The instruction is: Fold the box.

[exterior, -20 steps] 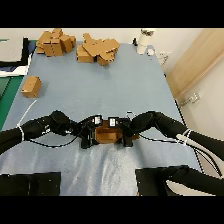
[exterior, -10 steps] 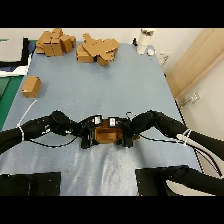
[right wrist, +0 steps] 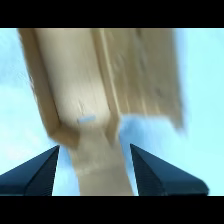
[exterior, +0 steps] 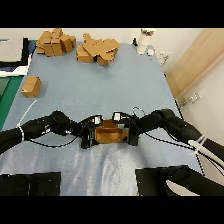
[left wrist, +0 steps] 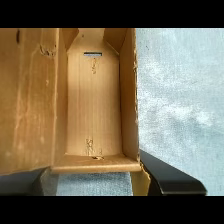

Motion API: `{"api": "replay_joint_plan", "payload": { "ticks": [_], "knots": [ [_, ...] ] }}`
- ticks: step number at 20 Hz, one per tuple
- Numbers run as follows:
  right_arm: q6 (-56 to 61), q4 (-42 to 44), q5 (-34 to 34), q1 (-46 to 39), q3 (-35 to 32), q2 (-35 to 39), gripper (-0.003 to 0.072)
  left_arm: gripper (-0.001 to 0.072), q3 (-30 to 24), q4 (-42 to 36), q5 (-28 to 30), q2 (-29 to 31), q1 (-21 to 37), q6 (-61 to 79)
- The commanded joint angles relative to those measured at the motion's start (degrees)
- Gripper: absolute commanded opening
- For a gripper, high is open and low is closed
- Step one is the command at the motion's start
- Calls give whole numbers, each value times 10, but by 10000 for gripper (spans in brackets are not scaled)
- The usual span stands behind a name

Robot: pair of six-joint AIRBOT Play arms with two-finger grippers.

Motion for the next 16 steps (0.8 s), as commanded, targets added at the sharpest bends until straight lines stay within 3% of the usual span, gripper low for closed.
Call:
{"api": "replay_joint_plan", "payload": {
  "ticks": [1, 6, 10, 11, 12, 14, 16],
  "knots": [
    [86, -29, -54, 0, 0, 58, 720, 597, 0, 0, 0, 0, 0, 0],
    [307, 171, -180, 3, 0, 99, 720, 597, 0, 0, 0, 0, 0, 0],
    [480, 191, -151, 25, -1, 95, 720, 597, 0, 0, 0, 0, 0, 0],
    [527, 193, -123, 26, -1, 90, 676, 597, 0, 0, 0, 0, 0, 0],
    [559, 206, -103, 26, 0, 82, 585, 597, 0, 0, 0, 0, 0, 0],
    [553, 232, -57, 26, 19, 57, 279, 597, 0, 0, 0, 0, 0, 0],
    [529, 229, -22, 26, 64, 16, 133, 597, 0, 0, 0, 0, 0, 0]
  ]
}}
